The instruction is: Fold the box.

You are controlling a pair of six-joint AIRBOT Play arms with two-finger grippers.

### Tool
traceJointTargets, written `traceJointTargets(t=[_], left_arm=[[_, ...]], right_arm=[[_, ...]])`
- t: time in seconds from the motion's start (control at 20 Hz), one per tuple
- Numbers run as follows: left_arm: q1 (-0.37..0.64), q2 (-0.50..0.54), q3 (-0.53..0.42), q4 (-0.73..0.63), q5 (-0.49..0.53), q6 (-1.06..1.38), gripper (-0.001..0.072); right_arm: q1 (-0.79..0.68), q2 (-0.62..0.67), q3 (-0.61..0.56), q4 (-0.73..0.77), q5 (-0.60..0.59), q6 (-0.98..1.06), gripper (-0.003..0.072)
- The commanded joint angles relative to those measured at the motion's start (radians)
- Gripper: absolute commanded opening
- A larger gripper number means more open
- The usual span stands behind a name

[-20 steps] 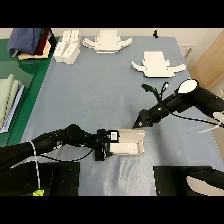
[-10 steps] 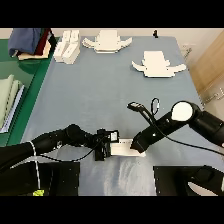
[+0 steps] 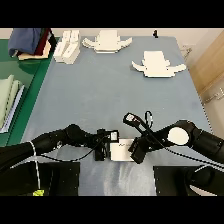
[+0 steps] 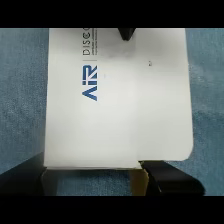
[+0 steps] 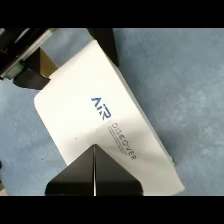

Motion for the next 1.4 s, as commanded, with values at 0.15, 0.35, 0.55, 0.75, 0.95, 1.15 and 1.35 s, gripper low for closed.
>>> traceJointTargets(t=[0.15, 0.35, 0.55, 0.75, 0.95, 1.15, 1.35], left_arm=[[0.0, 0.0, 0.001, 0.0, 0.0, 0.0, 0.048], [0.0, 0.0, 0.001, 0.0, 0.0, 0.0, 0.048], [0.0, 0.0, 0.001, 0.0, 0.0, 0.0, 0.048], [0.0, 0.0, 0.001, 0.0, 0.0, 0.0, 0.048], [0.0, 0.0, 0.001, 0.0, 0.0, 0.0, 0.048], [0.0, 0.0, 0.001, 0.0, 0.0, 0.0, 0.048], [0.0, 0.0, 0.001, 0.0, 0.0, 0.0, 0.048]], right_arm=[[0.1, 0.111, -0.009, -0.13, -0.087, -0.023, 0.0001], [0.12, 0.113, -0.009, -0.259, -0.168, -0.174, 0.0297], [0.141, 0.113, -0.012, -0.228, -0.143, -0.291, 0.0448], [0.19, 0.114, -0.06, -0.28, -0.166, -0.291, 0.0523], [0.259, 0.142, -0.075, -0.415, -0.229, -0.266, 0.0521], [0.339, 0.209, -0.101, -0.598, -0.252, -0.103, 0.0521], [0.398, 0.265, -0.186, -0.647, -0.295, -0.025, 0.0522]])
